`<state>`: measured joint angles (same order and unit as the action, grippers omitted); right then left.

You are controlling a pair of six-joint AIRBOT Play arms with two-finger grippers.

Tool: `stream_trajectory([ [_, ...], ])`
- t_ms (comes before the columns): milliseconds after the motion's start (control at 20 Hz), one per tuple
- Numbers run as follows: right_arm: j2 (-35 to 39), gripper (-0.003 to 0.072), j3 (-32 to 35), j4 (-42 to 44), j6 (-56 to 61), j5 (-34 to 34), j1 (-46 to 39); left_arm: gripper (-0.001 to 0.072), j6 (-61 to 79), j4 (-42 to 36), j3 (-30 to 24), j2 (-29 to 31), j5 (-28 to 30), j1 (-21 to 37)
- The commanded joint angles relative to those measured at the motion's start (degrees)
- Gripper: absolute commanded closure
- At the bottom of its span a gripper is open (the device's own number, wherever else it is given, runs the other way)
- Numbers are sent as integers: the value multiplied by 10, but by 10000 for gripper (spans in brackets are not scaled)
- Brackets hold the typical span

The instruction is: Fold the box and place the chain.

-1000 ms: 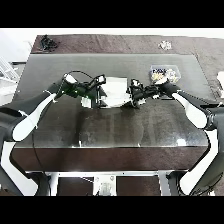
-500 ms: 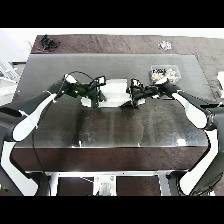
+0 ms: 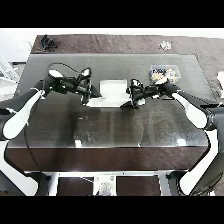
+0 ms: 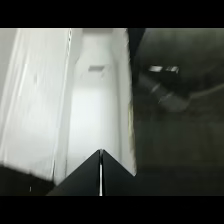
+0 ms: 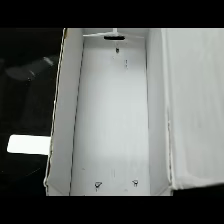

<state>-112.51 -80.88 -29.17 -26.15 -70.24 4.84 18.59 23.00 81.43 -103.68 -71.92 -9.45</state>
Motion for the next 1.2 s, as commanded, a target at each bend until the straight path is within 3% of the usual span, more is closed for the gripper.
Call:
stream_trajectory([
  [0,0,108,0,1,0,1,0,691,29,-55,0,32,-99,17],
  [300,0,108,0,1,0,1,0,695,-50,-55,-5,55,-120,58],
  [550,0,107,0,1,0,1,0,696,-278,-26,-40,55,13,100],
  [750,0,108,0,1,0,1,0,693,-429,53,-70,55,96,103],
  [1000,0,108,0,1,0,1,0,694,-545,122,-70,55,99,111],
  [1150,0,107,0,1,0,1,0,695,-558,126,-82,77,90,155],
])
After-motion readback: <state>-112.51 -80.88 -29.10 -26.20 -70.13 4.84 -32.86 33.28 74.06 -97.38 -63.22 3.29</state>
